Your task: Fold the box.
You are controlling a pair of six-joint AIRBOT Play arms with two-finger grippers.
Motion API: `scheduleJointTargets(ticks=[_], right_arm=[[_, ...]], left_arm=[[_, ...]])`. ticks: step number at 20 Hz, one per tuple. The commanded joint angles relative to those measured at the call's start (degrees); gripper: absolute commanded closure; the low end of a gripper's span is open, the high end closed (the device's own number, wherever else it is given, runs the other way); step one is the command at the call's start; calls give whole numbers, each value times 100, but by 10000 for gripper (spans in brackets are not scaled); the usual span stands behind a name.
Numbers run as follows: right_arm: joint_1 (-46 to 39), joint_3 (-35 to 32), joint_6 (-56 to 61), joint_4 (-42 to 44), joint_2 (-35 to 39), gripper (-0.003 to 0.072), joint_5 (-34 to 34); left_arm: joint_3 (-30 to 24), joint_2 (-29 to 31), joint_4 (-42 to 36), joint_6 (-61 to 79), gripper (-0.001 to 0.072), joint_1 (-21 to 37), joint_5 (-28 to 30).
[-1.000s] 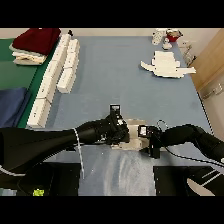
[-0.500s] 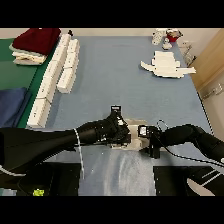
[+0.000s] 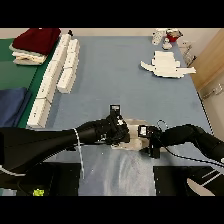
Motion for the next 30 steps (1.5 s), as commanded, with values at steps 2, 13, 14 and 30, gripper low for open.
scheduleJointTargets(ticks=[2,13,14,30], right_arm=[[7,4,0,4,0,177,0],[7,4,0,2,0,178,0],[7,2,0,4,0,178,0],[7,4,0,4,0,178,0]], left_arm=[[4,-2,-15,15,232,-7,46],[415,997,-251,612,63,-9,-1353],[415,1180,-232,614,65,-9,-1486],[-614,2776,-1027,6734,700,570,-662]])
